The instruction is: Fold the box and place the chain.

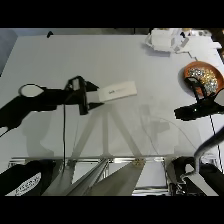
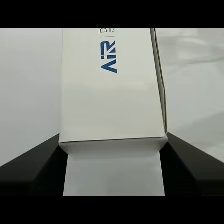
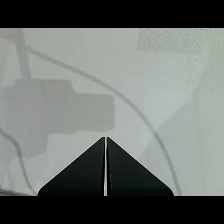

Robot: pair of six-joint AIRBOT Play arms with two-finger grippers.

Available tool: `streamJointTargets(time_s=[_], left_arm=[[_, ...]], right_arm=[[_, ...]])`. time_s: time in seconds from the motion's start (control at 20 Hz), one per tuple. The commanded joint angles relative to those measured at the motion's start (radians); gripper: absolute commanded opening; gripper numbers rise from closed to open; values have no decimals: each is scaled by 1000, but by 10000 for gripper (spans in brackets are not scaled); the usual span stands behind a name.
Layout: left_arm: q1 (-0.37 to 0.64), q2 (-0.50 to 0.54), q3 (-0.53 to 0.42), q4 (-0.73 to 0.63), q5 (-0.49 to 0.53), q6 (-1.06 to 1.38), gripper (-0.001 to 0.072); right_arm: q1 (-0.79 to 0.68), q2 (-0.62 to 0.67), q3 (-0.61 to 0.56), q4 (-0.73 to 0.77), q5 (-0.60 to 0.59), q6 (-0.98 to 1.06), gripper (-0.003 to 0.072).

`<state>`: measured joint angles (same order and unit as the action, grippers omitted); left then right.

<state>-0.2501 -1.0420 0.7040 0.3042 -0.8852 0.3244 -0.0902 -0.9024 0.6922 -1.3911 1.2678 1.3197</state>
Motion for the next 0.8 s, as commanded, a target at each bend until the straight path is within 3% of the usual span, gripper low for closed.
streamJointTargets(time_s=[0.0, 0.15, 0.4, 0.6, 0.75], left_arm=[[145, 187, 1, 82, 73, -198, 7], [267, 249, 1, 222, 82, -442, 6], [493, 262, 1, 510, 137, -989, 5], [662, 256, 0, 636, 225, -1150, 5], [726, 215, 0, 777, 253, -1298, 6]], right_arm=[[0, 0, 0, 0, 0, 0, 19], [0, 0, 0, 0, 0, 0, 19], [0, 0, 0, 0, 0, 0, 19], [0, 0, 0, 0, 0, 0, 19], [0, 0, 0, 0, 0, 0, 19]])
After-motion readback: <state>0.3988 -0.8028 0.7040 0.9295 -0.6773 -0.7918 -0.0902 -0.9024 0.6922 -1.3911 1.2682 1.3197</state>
